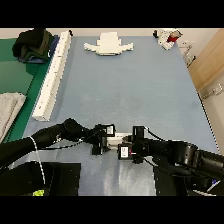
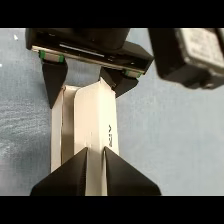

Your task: Fold the box.

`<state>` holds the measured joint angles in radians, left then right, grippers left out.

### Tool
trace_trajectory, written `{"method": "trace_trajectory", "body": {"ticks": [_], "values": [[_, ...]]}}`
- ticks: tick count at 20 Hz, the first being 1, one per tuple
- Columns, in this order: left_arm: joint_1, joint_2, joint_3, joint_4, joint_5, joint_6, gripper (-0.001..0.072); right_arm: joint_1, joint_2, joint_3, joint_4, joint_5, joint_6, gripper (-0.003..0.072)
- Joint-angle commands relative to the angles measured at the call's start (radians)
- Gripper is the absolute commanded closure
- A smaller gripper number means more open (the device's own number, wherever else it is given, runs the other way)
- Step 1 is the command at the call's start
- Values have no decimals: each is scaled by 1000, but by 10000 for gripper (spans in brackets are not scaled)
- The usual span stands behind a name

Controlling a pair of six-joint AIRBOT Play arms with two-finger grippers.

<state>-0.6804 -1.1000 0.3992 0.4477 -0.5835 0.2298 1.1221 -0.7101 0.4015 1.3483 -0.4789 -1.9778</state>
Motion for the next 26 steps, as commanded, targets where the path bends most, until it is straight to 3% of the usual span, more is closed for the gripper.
{"method": "trace_trajectory", "body": {"ticks": [1,13,15,23,26], "values": [[0,0,0,0,0,1,263,2,-14,0,43,2,6,532],[0,0,0,0,0,1,264,8,-14,-1,119,-37,5,508],[0,0,0,0,0,1,264,8,-11,0,119,-34,6,324],[0,0,0,0,0,1,264,8,70,2,146,-13,27,324],[0,0,0,0,0,1,263,-12,109,-12,248,97,159,326]]}}
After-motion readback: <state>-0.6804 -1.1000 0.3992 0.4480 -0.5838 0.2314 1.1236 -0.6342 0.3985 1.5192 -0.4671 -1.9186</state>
